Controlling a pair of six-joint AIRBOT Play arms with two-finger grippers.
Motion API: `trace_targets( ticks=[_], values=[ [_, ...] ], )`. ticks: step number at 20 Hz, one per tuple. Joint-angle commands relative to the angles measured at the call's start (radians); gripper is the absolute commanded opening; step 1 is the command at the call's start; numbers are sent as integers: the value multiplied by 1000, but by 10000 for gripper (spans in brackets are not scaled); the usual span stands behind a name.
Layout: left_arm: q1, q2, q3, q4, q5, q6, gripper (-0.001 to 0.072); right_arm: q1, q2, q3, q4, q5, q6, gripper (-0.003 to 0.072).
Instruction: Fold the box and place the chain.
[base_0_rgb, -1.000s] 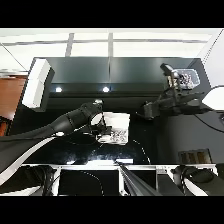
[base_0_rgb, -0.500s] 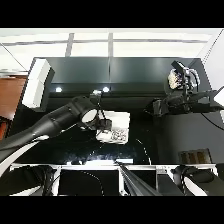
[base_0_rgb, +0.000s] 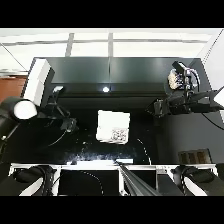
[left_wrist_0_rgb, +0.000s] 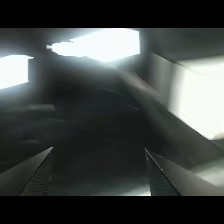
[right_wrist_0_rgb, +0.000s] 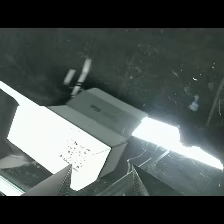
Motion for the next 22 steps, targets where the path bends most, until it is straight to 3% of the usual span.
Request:
trace_targets(
  ticks=[1,2,4,5,6,10,16,22],
  values=[
    [322,38,-230,-776,-48,853,632,0,1,1,-6,0,0,444],
    [347,33,-266,-825,-36,1018,632,0,1,1,-6,0,0,444],
    [339,16,-299,-786,35,1315,631,0,1,1,-7,0,0,445],
    [317,-3,-299,-735,99,1350,647,0,1,1,-6,0,1,445],
    [293,-26,-299,-690,150,1400,711,0,1,1,-6,0,1,445],
    [159,-134,-286,-557,222,1703,706,1,1,1,-6,2,58,444],
    [0,-343,-183,-552,245,1814,705,1,1,1,-6,6,65,444],
    [-29,-392,-133,-583,237,1810,705,1,0,1,-6,4,65,444]
  ],
)
